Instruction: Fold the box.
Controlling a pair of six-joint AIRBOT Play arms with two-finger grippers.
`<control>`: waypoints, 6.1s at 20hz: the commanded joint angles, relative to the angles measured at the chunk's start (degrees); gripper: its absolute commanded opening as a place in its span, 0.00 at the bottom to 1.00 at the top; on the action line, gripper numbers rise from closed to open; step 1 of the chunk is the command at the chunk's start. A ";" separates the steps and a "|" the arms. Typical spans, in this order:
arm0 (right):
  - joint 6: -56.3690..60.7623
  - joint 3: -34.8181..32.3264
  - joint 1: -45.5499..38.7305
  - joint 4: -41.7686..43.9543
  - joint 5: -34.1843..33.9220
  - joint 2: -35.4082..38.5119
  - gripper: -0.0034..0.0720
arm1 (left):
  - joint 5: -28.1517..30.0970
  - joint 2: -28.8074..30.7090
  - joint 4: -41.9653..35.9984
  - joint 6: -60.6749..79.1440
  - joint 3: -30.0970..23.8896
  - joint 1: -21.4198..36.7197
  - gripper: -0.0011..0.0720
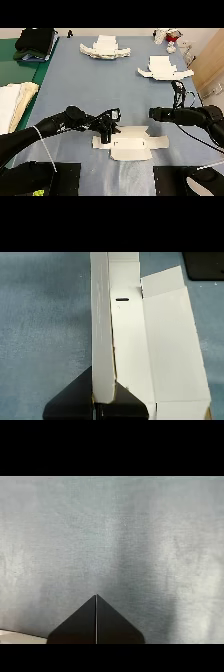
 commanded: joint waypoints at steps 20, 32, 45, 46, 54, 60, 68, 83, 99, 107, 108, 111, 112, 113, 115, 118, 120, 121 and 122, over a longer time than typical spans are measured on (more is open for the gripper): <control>-0.11 0.00 -0.02 0.04 -5.27 0.04 0.05 | -5.57 -2.01 0.81 -5.14 -0.02 -0.02 0.03; -0.31 0.00 -0.02 -0.13 -5.20 0.04 0.04 | -7.63 0.04 7.91 -9.68 -0.02 -0.07 0.03; -0.28 3.32 0.00 0.22 -23.52 7.82 0.04 | -7.04 0.07 6.95 -13.70 0.04 -0.07 0.03; -0.31 3.26 0.00 0.85 -26.97 9.01 0.04 | -7.04 0.07 6.95 -13.70 0.04 -0.07 0.03; -2.14 2.25 23.76 1.07 -32.26 15.85 0.04 | -7.06 0.07 6.97 -13.68 0.04 -0.07 0.03; -2.01 -2.36 50.36 -13.38 -26.38 10.54 0.73 | -7.04 0.07 6.97 -13.68 0.04 -0.07 0.03; -3.32 -2.34 54.40 -14.49 -23.08 -1.88 0.98 | -7.06 0.07 6.97 -13.68 0.04 -0.07 0.03; 13.40 0.55 56.02 -31.87 -25.55 -0.33 0.98 | -7.04 0.07 6.97 -13.66 0.04 -0.07 0.03; -12.41 -6.58 41.13 -26.05 -15.37 12.22 0.98 | -7.06 0.07 6.97 -13.68 0.04 -0.07 0.03; -63.65 -7.72 14.78 6.01 -10.93 11.91 0.98 | -7.06 0.07 6.97 -13.68 0.04 -0.07 0.03; -68.19 -8.04 12.13 9.73 -11.15 11.23 0.98 | -7.06 0.07 6.97 -13.68 0.04 -0.07 0.03; -77.46 -9.16 7.23 17.97 -13.22 6.38 0.98 | -7.06 0.07 6.97 -13.66 0.04 -0.07 0.03; -79.12 -9.31 6.95 19.23 -13.77 4.79 0.98 | -7.06 0.07 6.99 -13.68 0.04 -0.07 0.03; -79.62 -9.31 6.99 19.56 -13.84 3.34 0.98 | -7.06 0.07 6.97 -13.66 0.04 -0.07 0.03; -79.62 -9.31 6.99 19.63 -13.84 1.60 0.98 | -7.06 0.07 6.97 -13.68 0.04 -0.07 0.03; -79.56 -9.20 6.97 19.37 -13.70 1.46 0.98 | -7.06 0.07 6.97 -13.68 0.04 -0.07 0.03; -79.56 -9.14 6.97 19.19 -13.79 2.05 0.98 | -7.06 0.07 6.97 -13.66 0.04 -0.07 0.03; -79.58 -9.11 6.97 19.17 -13.77 2.32 0.98 | -7.06 0.07 6.97 -13.68 0.04 -0.07 0.03; -79.58 -9.14 6.97 19.10 -13.79 2.45 0.98 | -7.06 0.07 6.97 -13.68 0.04 -0.07 0.03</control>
